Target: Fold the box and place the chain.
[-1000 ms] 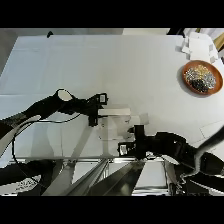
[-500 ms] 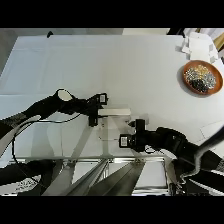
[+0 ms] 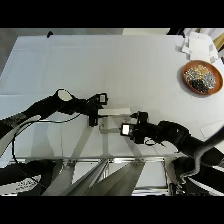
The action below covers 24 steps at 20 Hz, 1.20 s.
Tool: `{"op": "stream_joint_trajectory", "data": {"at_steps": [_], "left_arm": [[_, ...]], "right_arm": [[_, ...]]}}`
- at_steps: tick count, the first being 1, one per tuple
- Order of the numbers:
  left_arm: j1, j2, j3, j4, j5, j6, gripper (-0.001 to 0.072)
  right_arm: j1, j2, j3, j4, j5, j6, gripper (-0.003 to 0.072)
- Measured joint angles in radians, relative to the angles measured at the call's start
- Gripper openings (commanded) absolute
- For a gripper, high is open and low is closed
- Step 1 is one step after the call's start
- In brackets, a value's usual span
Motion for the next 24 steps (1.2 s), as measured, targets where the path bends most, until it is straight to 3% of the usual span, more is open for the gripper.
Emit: {"op": "stream_joint_trajectory", "data": {"at_steps": [12,19,24], "left_arm": [[0.0,0.0,0.0,0.0,0.0,0.001,0.001],[0.0,0.0,0.0,0.0,-0.003,0.002,0.001],[0.0,0.0,0.0,0.0,-0.001,0.002,0.001]], "right_arm": [[-0.126,0.0,0.027,0.292,0.029,-0.311,0.0691],[-0.267,-0.006,0.057,0.491,0.175,-0.595,0.069],[-0.289,-0.022,0.063,0.613,0.242,-0.734,0.069]]}}
